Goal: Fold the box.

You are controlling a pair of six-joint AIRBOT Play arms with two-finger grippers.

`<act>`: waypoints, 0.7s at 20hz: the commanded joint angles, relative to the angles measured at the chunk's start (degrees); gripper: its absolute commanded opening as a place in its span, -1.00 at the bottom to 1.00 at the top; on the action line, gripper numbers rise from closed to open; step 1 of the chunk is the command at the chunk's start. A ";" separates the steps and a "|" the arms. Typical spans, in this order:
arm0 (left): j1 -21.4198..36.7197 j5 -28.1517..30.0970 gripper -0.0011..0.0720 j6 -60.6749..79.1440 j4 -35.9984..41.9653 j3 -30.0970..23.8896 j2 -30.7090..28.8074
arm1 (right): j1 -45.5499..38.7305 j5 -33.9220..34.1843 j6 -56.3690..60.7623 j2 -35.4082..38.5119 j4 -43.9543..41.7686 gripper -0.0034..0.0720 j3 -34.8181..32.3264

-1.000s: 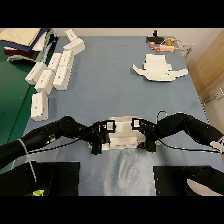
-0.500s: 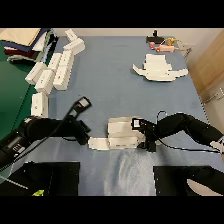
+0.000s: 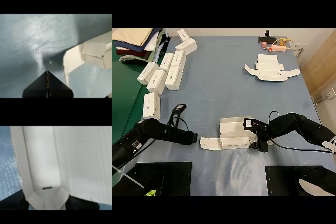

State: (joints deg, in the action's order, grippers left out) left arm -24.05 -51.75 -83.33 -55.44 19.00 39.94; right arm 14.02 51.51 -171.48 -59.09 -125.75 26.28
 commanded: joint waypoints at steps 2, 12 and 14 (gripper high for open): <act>-12.00 12.15 -0.94 -4.98 8.59 -2.51 5.18 | 0.00 -0.02 0.02 0.00 0.00 0.43 0.02; -22.27 21.49 -0.93 -4.98 13.40 1.62 3.65 | 0.00 -0.02 0.02 0.00 0.00 0.43 0.02; -22.27 21.33 -0.50 -5.07 13.27 2.03 3.63 | 0.00 -0.02 0.02 0.00 0.00 0.43 0.02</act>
